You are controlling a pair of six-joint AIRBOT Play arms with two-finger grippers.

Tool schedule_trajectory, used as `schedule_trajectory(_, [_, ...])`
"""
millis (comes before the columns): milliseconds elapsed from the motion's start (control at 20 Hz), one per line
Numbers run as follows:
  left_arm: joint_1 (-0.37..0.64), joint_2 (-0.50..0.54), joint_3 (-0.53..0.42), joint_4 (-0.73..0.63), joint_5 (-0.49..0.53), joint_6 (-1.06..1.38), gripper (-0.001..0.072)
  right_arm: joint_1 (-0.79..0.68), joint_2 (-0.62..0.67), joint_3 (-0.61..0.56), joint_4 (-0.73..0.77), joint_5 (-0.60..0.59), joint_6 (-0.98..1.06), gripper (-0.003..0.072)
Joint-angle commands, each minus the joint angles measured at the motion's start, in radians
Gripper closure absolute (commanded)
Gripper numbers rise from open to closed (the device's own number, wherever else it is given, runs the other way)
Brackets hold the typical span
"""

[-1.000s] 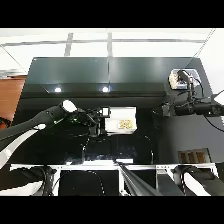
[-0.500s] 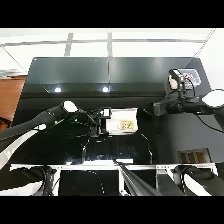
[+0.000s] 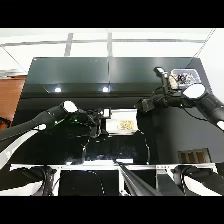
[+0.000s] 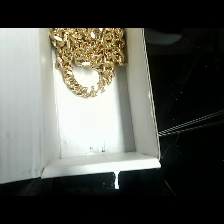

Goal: Fold the box and place the chain.

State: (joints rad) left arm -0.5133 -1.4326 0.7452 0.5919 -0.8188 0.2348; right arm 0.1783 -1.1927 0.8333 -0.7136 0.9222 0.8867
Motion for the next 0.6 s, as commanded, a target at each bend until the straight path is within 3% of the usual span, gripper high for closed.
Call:
schedule_trajectory(0, [0.0,-0.001,0.0,0.002,-0.001,0.0,0.032,0.03,-0.048,0.008,0.004,0.065,-0.161,0.0014])
schedule_trajectory(250, [0.0,-0.001,0.0,0.002,-0.001,0.0,0.032,0.03,-0.048,0.015,0.006,0.239,-0.64,0.0014])
schedule_trajectory(550, [0.0,-0.001,0.0,0.002,-0.001,0.0,0.032,0.079,-0.043,0.018,0.01,0.275,-0.641,0.0015])
